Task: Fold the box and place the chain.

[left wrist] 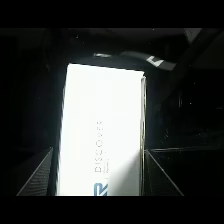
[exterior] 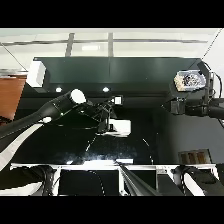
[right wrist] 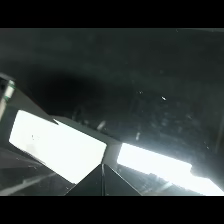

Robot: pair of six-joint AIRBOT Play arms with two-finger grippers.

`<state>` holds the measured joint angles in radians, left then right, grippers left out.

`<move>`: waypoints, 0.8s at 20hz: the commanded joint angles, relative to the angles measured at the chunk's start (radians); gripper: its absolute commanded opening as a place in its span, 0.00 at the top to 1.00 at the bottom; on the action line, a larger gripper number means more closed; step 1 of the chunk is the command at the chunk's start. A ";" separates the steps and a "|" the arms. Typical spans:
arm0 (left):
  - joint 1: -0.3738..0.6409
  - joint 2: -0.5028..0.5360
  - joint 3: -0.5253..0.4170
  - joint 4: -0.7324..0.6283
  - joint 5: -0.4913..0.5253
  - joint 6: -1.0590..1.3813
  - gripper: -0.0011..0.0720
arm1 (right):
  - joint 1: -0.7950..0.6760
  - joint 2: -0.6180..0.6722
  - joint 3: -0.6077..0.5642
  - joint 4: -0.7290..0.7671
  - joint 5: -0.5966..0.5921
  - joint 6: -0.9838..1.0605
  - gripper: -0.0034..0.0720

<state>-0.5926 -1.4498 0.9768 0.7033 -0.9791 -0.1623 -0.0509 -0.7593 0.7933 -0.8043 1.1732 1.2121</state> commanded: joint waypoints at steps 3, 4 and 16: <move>-0.004 -0.006 0.001 0.018 0.002 -0.002 0.01 | 0.000 0.001 -0.001 0.037 -0.019 -0.001 0.93; -0.005 -0.006 0.001 0.018 -0.002 -0.001 0.01 | 0.000 0.001 -0.001 0.037 -0.019 -0.001 0.93; -0.127 -0.050 0.001 0.179 0.108 -0.003 0.01 | 0.000 0.001 -0.001 0.037 -0.018 0.000 0.93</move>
<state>-0.6884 -1.4757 0.9775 0.8238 -0.9249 -0.1631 -0.0505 -0.7593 0.7933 -0.7677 1.1545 1.2114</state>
